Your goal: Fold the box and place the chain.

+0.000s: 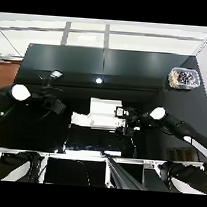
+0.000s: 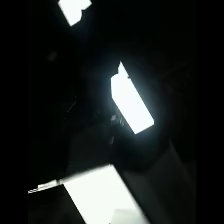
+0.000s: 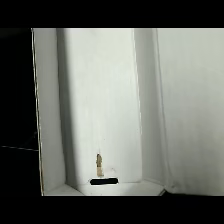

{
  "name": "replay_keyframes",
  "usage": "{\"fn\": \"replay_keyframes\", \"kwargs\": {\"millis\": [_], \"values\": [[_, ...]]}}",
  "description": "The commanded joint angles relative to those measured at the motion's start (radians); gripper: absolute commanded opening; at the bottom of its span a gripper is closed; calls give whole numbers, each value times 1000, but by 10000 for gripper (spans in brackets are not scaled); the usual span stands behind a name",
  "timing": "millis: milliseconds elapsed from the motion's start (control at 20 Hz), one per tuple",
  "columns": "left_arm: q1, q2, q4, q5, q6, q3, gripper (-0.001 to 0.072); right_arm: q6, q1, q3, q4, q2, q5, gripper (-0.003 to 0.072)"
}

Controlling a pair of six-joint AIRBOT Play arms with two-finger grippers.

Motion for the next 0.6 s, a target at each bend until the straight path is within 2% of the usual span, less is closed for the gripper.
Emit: {"fn": "replay_keyframes", "kwargs": {"millis": [0, 100, 200, 350, 550], "values": [[185, -72, -251, -165, -190, -60, 31, 0, 0, 0, 0, -1, 0, 446], [212, -171, -397, -232, -64, -76, 30, 0, 0, 0, 0, -1, 0, 446], [196, -252, -452, -227, -19, -75, 29, 0, 0, 0, 0, -1, 0, 446], [128, -324, -460, -184, -14, -73, 29, 0, 0, 0, 0, -1, 0, 446], [17, -355, -490, -169, 10, -67, 29, 0, 0, 0, 0, -1, 0, 446]]}}
